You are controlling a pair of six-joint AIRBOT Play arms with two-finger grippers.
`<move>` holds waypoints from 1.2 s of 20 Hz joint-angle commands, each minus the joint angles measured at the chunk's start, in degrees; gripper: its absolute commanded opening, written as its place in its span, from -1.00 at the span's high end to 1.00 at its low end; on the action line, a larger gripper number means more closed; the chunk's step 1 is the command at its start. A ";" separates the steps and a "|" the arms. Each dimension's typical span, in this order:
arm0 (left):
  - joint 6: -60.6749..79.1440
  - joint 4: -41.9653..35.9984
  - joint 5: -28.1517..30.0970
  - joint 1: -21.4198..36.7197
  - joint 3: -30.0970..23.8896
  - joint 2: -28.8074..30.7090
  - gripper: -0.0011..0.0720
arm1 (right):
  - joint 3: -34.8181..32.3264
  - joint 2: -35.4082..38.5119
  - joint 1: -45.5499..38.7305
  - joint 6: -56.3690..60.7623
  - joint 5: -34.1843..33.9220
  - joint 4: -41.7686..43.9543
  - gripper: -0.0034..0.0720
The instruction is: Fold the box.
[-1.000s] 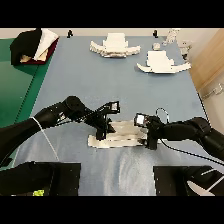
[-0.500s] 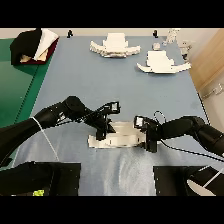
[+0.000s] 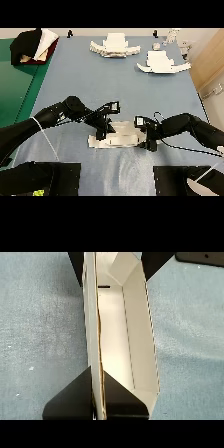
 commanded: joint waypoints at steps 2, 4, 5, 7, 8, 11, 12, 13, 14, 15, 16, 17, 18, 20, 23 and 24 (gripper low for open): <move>0.02 0.00 -0.02 -0.02 -0.02 -0.02 0.94 | -0.02 -1.25 -0.13 -1.14 0.37 0.90 -0.98; 0.02 0.00 -0.02 -0.02 -0.02 -0.02 0.94 | -0.13 -1.68 -0.13 -1.14 1.07 0.68 -0.98; 0.02 0.00 -0.02 -0.02 -0.02 -0.02 0.94 | -0.37 -2.23 -0.11 -1.14 1.57 0.70 -0.98; 0.02 0.00 0.00 -0.02 -0.02 -0.04 0.94 | -0.37 -3.23 0.00 -1.14 1.73 0.70 -0.96; 0.02 0.00 -0.02 -0.02 -0.02 -0.02 0.94 | -0.37 -3.28 0.00 -1.14 1.68 0.72 -0.96; 0.02 0.00 -0.02 -0.02 -0.02 -0.02 0.94 | -0.37 -3.26 0.00 -1.14 1.33 0.70 -0.77; 0.02 0.00 0.00 -0.02 -0.02 -0.02 0.94 | -0.37 -3.26 0.00 -1.14 1.38 0.70 -0.77; 0.02 0.00 -0.02 -0.02 -0.02 -0.02 0.94 | -0.37 -3.26 0.28 -1.14 1.40 0.52 -0.72; 0.02 0.00 -0.02 -0.02 -0.02 -0.02 0.94 | -0.39 -3.26 1.01 -1.14 1.33 0.02 -0.51; 0.02 0.00 -0.02 -0.02 -0.02 -0.02 0.94 | -0.39 -3.28 2.19 -1.14 1.55 -0.94 -0.42; 0.02 0.00 0.00 -0.02 -0.02 -0.02 0.94 | -0.39 -3.28 3.15 -1.14 1.75 -1.86 -0.42; 0.02 0.00 -0.02 -0.02 -0.02 -0.02 0.94 | -0.39 -3.28 3.87 -1.11 2.14 -2.38 -0.42; 0.02 0.00 0.00 -0.02 -0.02 -0.02 0.94 | -0.39 -3.26 3.91 -1.07 2.43 -2.32 -0.42; 0.02 0.00 -0.02 -0.02 -0.02 -0.02 0.94 | -0.37 -3.26 3.91 -0.92 2.54 -2.34 -0.42; 0.02 0.00 -0.02 -0.02 -0.02 -0.02 0.94 | -0.37 -3.23 3.91 -0.92 2.49 -2.34 -0.42; 0.02 0.00 -0.02 -0.02 -0.02 -0.02 0.94 | -0.37 -3.26 3.91 -0.92 2.51 -2.36 -0.42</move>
